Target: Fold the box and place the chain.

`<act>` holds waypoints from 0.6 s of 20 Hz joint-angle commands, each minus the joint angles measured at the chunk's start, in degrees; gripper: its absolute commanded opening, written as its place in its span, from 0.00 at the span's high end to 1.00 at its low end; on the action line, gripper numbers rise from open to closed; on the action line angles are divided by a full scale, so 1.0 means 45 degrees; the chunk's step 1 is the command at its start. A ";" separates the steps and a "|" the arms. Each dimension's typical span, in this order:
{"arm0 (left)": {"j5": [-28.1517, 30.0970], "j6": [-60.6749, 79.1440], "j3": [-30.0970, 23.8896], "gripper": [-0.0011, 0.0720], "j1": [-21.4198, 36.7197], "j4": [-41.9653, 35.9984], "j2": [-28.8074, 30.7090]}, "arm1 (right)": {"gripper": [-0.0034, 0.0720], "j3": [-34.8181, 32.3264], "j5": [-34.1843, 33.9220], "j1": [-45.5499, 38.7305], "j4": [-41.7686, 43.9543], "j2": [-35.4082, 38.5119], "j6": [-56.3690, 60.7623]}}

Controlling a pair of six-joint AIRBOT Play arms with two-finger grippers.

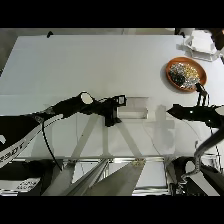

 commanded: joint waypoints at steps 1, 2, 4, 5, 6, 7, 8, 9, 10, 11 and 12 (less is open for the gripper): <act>-0.0010 0.0000 0.0010 0.86 -0.0005 0.0005 0.0005 | 0.94 0.0010 0.0019 -0.0165 -0.0665 -0.0806 0.0636; -0.0010 0.0000 0.0010 0.86 -0.0005 0.0005 0.0000 | 0.94 0.0010 -0.0029 -0.0078 -0.0583 -0.0996 0.0597; -0.0010 0.0000 0.0010 0.86 0.0000 0.0005 0.0005 | 0.94 0.0010 -0.0092 0.0461 -0.0500 -0.1409 0.0408; -0.0010 0.0000 0.0010 0.86 0.0000 0.0005 0.0000 | 0.94 0.0010 -0.0189 0.0850 -0.0510 -0.1700 0.0238; -0.0010 0.0000 0.0010 0.86 -0.0005 0.0005 0.0005 | 0.94 0.0010 -0.0359 0.1229 -0.0510 -0.2021 0.0189; -0.0010 0.0000 0.0010 0.86 0.0000 0.0005 0.0005 | 0.94 0.0010 -0.0457 0.1501 -0.0398 -0.2205 0.0010; -0.0010 0.0000 0.0010 0.86 0.0000 0.0010 0.0005 | 0.94 0.0010 -0.0544 0.1676 0.0000 -0.2244 -0.0413; -0.0010 0.0000 0.0010 0.86 -0.0005 0.0005 0.0000 | 0.94 0.0010 -0.0534 0.1710 0.0515 -0.2239 -0.0831; -0.0010 0.0000 0.0010 0.86 -0.0005 0.0005 0.0005 | 0.94 0.0010 -0.0539 0.1710 0.0763 -0.2239 -0.1103; -0.0005 0.0000 0.0010 0.86 0.0000 0.0005 0.0005 | 0.94 0.0010 -0.0597 0.1710 0.0753 -0.2244 -0.1103; -0.0010 0.0000 0.0010 0.86 0.0000 0.0005 0.0005 | 0.94 0.0010 -0.0627 0.1710 0.0811 -0.2244 -0.1112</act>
